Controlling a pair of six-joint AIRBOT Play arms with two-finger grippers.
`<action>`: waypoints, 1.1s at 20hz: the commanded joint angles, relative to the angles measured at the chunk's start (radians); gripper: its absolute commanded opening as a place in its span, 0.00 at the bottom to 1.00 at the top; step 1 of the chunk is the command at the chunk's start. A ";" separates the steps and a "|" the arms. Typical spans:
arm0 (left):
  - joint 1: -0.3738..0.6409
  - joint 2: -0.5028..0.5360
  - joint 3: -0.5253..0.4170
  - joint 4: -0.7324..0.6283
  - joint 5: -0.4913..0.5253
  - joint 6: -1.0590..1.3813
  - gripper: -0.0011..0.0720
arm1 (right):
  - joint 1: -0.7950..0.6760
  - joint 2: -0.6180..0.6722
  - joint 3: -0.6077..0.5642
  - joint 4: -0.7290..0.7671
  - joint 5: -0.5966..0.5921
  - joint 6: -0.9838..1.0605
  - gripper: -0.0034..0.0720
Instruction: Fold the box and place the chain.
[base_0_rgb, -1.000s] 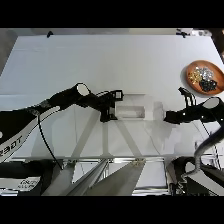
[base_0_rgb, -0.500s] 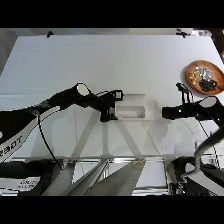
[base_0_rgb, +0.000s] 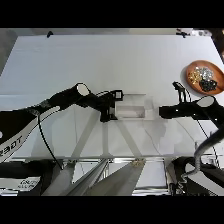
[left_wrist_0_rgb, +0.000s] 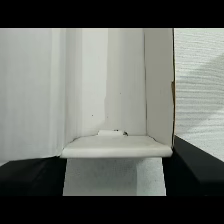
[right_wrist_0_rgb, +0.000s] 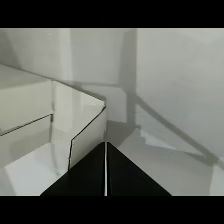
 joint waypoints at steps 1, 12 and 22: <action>0.000 0.000 0.000 0.000 0.000 0.000 0.69 | 0.002 -0.001 0.001 0.121 0.059 -0.094 0.05; 0.000 0.000 0.000 0.000 0.000 0.000 0.69 | 0.002 0.000 0.001 0.224 0.130 -0.124 0.32; 0.000 0.000 0.000 0.000 0.000 0.000 0.69 | 0.034 -0.001 0.001 0.252 0.127 -0.124 0.40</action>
